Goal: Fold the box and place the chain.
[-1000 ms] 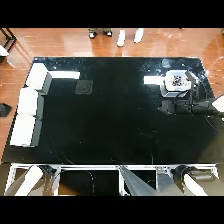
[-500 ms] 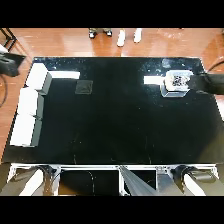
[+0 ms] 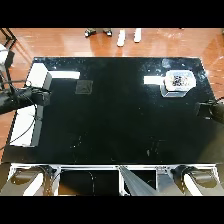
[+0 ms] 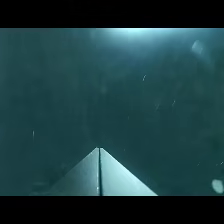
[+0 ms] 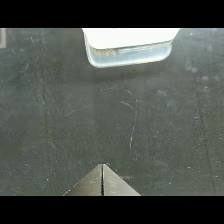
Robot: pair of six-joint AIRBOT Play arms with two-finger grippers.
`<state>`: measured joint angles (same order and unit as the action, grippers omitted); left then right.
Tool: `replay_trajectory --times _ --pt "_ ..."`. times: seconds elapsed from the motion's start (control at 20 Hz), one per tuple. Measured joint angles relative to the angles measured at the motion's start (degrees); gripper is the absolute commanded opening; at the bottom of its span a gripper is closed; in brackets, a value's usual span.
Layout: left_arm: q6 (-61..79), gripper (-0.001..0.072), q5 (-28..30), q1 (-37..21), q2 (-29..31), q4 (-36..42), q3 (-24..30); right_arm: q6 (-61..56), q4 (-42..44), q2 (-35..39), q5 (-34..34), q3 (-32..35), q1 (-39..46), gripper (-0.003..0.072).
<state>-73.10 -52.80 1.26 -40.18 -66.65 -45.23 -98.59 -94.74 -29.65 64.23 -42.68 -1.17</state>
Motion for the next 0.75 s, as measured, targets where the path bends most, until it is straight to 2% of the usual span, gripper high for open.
replay_trajectory --times 0.25,0.75 --pt "-1.9 0.002 0.5 0.5 0.7 -1.4 2.1 -0.6 0.0 0.7 -2.2 2.8 0.0 0.002" --pt "-2.6 0.002 0.5 0.6 0.8 -1.8 2.6 -0.8 0.0 0.9 -2.8 3.4 0.0 0.002"
